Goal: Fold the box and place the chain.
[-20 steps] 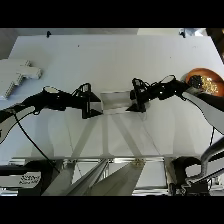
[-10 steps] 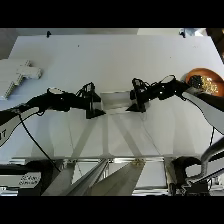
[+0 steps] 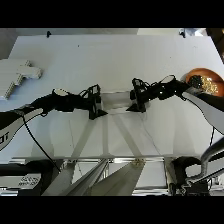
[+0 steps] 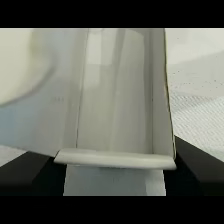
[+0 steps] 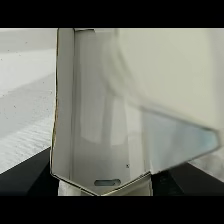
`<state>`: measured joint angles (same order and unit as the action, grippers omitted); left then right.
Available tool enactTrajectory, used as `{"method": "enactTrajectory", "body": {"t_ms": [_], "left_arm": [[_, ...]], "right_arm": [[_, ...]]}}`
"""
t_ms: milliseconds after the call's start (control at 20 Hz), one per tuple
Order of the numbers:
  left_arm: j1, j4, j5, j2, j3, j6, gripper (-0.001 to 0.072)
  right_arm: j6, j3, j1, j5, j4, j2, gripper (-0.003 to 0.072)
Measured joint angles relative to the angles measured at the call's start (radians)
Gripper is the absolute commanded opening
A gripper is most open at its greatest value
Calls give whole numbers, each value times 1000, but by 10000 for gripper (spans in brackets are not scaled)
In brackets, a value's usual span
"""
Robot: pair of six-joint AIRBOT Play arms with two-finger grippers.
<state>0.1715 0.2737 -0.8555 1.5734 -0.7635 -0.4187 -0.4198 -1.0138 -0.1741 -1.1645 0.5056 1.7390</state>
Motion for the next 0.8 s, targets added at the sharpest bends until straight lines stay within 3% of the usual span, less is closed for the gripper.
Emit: {"method": "enactTrajectory", "body": {"t_ms": [50,800], "left_arm": [[3,5,3,0,-1,3,373],[10,25,20,0,-2,16,374]], "right_arm": [[0,0,0,0,0,0,500],[0,0,0,1,-2,0,500]]}}
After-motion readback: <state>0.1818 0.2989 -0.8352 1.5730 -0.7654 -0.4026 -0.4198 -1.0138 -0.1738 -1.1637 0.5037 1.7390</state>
